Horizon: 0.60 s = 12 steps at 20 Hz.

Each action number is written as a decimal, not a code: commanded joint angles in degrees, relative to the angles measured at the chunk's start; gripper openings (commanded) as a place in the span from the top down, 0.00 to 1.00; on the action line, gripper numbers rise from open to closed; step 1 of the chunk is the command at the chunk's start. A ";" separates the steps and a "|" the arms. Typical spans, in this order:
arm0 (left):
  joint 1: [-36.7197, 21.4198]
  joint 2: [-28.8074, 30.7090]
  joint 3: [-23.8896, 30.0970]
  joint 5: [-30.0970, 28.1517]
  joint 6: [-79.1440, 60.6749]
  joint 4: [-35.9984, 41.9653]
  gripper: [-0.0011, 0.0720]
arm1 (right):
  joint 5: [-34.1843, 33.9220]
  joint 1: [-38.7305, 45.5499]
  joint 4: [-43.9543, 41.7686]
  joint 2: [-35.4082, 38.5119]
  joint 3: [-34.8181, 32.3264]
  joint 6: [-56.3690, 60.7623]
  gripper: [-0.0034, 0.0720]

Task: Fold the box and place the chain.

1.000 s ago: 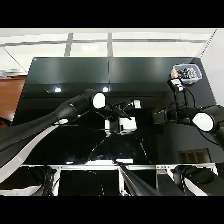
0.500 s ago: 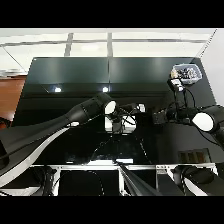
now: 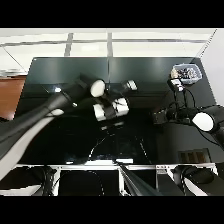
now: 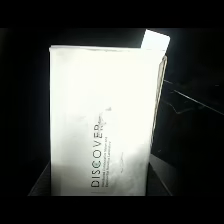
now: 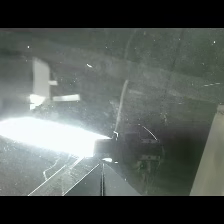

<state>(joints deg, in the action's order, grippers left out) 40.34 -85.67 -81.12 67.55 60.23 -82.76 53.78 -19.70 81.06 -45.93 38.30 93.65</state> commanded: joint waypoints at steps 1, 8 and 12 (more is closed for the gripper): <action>-7.50 4.98 -4.92 6.29 8.09 -1.40 0.51 | 0.11 0.02 -0.02 0.04 0.00 0.02 0.94; -26.93 8.41 -12.07 2.80 12.61 -3.54 0.51 | 0.07 0.04 0.02 0.04 0.00 0.02 0.94; -36.30 7.45 -12.50 -7.21 12.61 -3.56 0.51 | 0.02 0.07 0.02 0.04 0.00 0.02 0.94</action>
<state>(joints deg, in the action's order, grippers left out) 10.46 -77.82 -92.75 66.74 72.31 -86.13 53.87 -19.64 81.08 -45.93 38.33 93.65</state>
